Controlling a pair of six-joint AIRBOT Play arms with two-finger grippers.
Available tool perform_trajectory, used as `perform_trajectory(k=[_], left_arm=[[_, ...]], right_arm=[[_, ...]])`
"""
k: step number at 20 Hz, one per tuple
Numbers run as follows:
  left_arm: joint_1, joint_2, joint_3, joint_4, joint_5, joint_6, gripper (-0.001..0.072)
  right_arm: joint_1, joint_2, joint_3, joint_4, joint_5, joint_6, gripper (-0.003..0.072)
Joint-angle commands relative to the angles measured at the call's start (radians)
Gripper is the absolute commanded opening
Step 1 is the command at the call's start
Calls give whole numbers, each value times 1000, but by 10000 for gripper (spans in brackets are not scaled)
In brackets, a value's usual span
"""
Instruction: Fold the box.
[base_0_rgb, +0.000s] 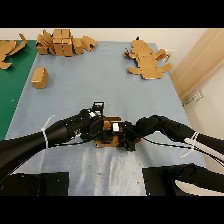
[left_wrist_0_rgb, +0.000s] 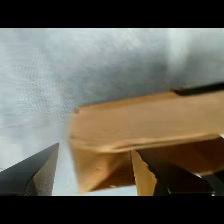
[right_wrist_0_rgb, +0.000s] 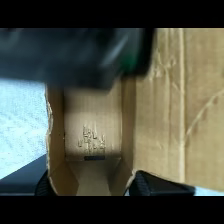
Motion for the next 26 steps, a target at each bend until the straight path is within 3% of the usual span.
perform_trajectory(k=[1,6,7,9,10,21,23,26], left_arm=[[-4,-17,8,-62,8,54,673],[-4,-17,7,-45,18,55,672],[-4,-17,7,-37,25,55,636],[-4,-17,7,-31,35,64,114],[-4,-17,7,-31,43,66,11],[-4,-16,8,-35,53,66,33],[-4,-16,8,-36,46,63,637],[-2,-16,12,-35,14,62,654]], right_arm=[[0,0,0,0,1,0,518],[1,0,0,0,0,0,518],[0,0,0,0,1,0,519],[0,0,0,0,1,0,518],[0,0,0,0,1,0,518],[1,0,0,0,1,0,518],[0,0,0,0,1,0,518],[0,0,0,0,1,0,518]])
